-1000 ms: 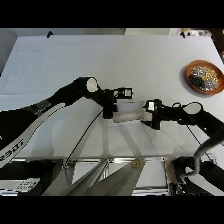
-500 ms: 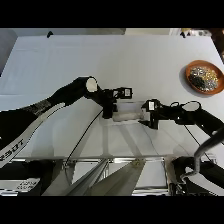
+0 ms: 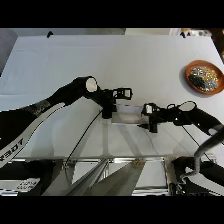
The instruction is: Fold the box and place the chain.
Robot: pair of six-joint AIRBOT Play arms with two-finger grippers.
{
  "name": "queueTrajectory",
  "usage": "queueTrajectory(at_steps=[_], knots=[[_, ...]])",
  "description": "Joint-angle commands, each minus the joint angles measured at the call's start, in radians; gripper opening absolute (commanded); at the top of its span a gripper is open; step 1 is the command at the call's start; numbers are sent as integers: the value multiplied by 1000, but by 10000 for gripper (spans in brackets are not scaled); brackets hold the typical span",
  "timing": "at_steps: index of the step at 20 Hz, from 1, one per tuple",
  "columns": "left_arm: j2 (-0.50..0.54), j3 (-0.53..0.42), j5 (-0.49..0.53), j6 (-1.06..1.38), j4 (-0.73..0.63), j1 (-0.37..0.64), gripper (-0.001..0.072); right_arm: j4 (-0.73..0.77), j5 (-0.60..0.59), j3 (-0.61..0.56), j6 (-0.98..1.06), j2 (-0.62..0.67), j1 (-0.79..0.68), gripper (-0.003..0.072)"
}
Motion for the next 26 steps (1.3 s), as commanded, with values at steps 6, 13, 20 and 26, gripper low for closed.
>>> queueTrajectory(at_steps=[6,13,20,26], knots=[[-1,0,6,-3,-3,-1,14,45,-5,0,-3,-62,3,542],[-1,0,6,-3,-3,-1,14,87,-34,2,-10,-82,3,575],[-1,0,6,-3,-3,-1,14,72,-61,2,-10,-82,-47,525],[-1,0,6,-3,-3,-1,14,93,-61,2,-86,-82,-50,518]])
